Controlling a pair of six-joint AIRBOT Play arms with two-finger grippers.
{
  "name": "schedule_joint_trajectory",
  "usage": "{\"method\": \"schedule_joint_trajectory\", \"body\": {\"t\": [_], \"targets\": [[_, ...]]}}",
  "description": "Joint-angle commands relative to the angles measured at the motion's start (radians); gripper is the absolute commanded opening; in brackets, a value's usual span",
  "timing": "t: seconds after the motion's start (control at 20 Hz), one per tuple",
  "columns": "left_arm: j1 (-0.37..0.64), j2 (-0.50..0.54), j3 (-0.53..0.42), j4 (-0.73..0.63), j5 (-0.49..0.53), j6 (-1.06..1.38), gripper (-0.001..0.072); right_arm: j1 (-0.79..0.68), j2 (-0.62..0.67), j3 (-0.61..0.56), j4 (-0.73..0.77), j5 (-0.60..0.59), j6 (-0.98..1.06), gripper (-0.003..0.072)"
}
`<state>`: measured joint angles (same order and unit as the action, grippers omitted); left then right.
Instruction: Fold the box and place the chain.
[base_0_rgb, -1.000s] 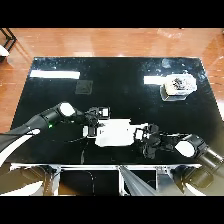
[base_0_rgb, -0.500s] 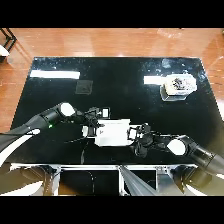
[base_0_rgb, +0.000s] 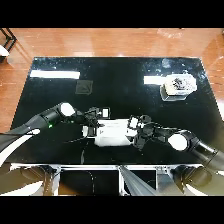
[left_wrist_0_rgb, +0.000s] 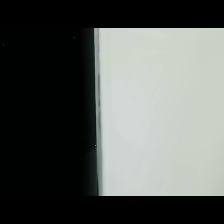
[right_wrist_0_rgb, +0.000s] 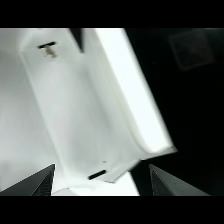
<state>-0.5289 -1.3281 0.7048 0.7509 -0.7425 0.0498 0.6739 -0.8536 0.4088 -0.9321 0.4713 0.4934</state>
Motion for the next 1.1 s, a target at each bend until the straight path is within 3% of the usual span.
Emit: {"method": "schedule_joint_trajectory", "body": {"t": [0.0, 0.2, 0.45, 0.6, 0.7, 0.85, 1.05], "targets": [[0.0, -0.001, 0.001, 0.0, 0.0, 0.0, 0.0024, -0.013, -0.012, 0.011, 0.027, 0.008, -0.032, 0.0697], [0.0, -0.001, 0.001, 0.0, 0.0, 0.0, 0.0024, -0.013, -0.05, 0.014, 0.047, 0.024, -0.117, 0.0697], [0.0, -0.001, 0.001, 0.0, 0.001, 0.0, 0.0024, -0.065, -0.048, 0.077, -0.192, 0.115, 0.011, 0.0697], [0.0, -0.001, 0.001, 0.0, 0.0, 0.0, 0.0024, -0.137, -0.049, 0.075, -0.284, 0.316, 0.042, 0.0697], [0.0, -0.001, 0.001, 0.0, 0.001, 0.0, 0.0024, -0.145, -0.049, 0.058, -0.213, 0.379, 0.039, 0.0697], [0.0, -0.001, 0.001, 0.0, 0.001, 0.0, 0.0024, -0.072, -0.051, -0.007, 0.001, 0.304, -0.065, 0.0697], [0.0, -0.001, 0.001, 0.0, 0.001, 0.0, 0.0024, 0.026, -0.084, -0.021, 0.039, 0.022, -0.052, 0.0697]]}}
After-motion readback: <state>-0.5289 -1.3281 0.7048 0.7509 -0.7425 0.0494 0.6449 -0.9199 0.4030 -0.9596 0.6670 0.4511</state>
